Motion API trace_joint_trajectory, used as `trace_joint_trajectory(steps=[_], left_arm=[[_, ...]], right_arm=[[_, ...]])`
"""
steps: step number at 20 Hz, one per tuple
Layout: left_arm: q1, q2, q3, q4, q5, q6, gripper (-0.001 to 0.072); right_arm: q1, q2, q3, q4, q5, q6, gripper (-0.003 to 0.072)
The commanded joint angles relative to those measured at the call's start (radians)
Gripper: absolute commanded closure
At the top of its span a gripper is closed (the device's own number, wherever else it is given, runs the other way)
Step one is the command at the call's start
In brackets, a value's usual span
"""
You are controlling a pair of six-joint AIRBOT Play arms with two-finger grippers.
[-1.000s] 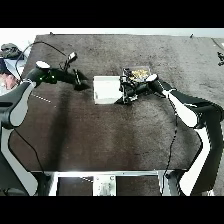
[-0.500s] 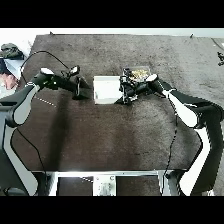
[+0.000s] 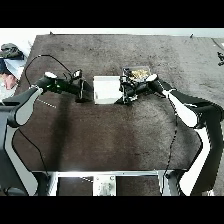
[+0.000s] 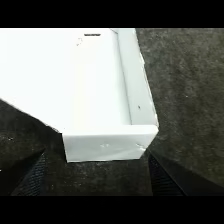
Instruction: Fold the box and place the chain.
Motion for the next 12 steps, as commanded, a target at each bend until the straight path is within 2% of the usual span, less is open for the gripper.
trace_joint_trajectory(steps=[1,5,8,12], left_arm=[[-0.009,0.0,-0.003,-0.004,0.025,0.006,-0.0011],[-0.032,0.0,-0.003,-0.004,0.033,0.006,-0.0011],[-0.038,0.0,-0.022,-0.014,0.084,0.002,-0.0011],[-0.032,0.001,-0.037,-0.019,0.055,0.01,-0.0011]], right_arm=[[0.0,0.0,0.0,0.0,0.0,0.0,0.0152],[0.0,0.0,0.0,0.0,0.0,0.0,0.0151],[0.0,0.0,0.0,0.0,0.0,0.0,0.0151],[0.0,0.0,0.0,0.0,0.0,0.0,0.0151]])
